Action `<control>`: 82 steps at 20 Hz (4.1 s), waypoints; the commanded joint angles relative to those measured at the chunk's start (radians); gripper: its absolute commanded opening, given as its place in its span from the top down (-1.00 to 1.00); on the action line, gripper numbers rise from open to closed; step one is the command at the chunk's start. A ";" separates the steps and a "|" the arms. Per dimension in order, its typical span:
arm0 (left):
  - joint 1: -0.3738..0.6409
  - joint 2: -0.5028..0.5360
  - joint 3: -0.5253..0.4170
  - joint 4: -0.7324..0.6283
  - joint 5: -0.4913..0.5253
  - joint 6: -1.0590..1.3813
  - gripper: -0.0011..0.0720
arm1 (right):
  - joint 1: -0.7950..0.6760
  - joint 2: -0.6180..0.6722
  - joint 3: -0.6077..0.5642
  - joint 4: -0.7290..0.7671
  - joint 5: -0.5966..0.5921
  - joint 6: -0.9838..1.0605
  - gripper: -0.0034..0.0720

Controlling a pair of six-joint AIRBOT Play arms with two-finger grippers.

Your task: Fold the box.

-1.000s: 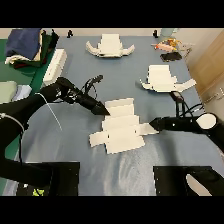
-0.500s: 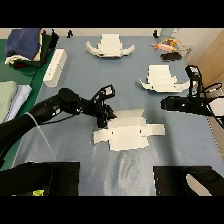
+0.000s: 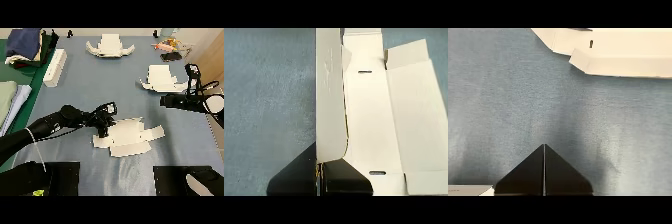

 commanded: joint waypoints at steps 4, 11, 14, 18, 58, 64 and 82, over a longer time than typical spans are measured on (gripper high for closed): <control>-0.039 0.050 -0.006 -0.004 0.119 0.032 0.94 | 0.000 -0.026 0.001 0.012 -0.006 0.003 0.90; -0.016 0.062 0.048 0.013 0.098 0.101 0.93 | 0.000 -0.026 0.001 0.058 -0.021 0.003 0.90; -0.035 0.063 0.042 0.008 0.107 0.106 0.94 | 0.000 -0.026 0.001 0.069 -0.021 0.003 0.90; -0.054 0.072 -0.003 -0.072 0.134 0.124 0.94 | 0.000 -0.026 0.001 0.076 -0.021 0.010 0.90; 0.190 0.087 0.139 0.227 -0.367 -0.009 0.94 | 0.002 -0.026 0.000 0.109 -0.021 0.010 0.90; 0.091 0.165 0.057 0.101 -0.074 0.161 0.94 | 0.002 -0.026 0.000 0.113 -0.020 0.010 0.90; -0.090 0.224 -0.209 -0.229 0.145 0.448 0.94 | 0.002 -0.026 0.000 0.113 -0.023 0.010 0.90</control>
